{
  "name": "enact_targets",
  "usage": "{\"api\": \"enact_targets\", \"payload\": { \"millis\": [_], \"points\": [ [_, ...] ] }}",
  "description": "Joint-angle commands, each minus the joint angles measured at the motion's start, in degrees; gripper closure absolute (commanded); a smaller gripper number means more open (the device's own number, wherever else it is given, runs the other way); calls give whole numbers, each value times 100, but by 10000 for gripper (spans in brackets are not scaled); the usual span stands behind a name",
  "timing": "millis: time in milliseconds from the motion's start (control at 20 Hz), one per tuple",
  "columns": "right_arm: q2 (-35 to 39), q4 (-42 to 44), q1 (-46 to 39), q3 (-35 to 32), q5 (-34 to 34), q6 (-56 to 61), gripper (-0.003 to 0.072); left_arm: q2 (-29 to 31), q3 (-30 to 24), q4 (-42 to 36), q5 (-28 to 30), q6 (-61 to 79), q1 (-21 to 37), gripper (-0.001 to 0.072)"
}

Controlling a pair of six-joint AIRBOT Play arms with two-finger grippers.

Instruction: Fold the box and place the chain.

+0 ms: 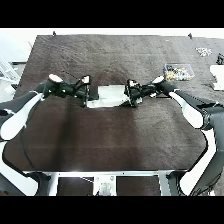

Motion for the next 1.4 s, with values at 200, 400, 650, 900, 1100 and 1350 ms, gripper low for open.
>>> {"api": "enact_targets", "payload": {
  "millis": [200, 400, 650, 900, 1100, 1350],
  "points": [
    [0, -2, 0, 2, 2, 0, 119, 973, -2, 101, -1036, -1276, 887, 694],
    [0, -2, 0, 2, 2, 0, 119, 1279, -2, 323, -828, -3810, 1241, 694],
    [0, -2, 0, 2, 2, 0, 120, 1241, -433, 629, -374, -5748, 1436, 691],
    [0, -2, 0, 2, 2, 0, 119, 1235, -857, 662, -63, -7058, 1412, 690],
    [0, -2, 0, 2, 2, 0, 119, 1228, -1200, 647, 328, -7587, 1294, 690],
    [0, -2, 0, 2, 2, 0, 120, 588, -1257, 492, 413, -7836, 1034, 690]
  ]
}}
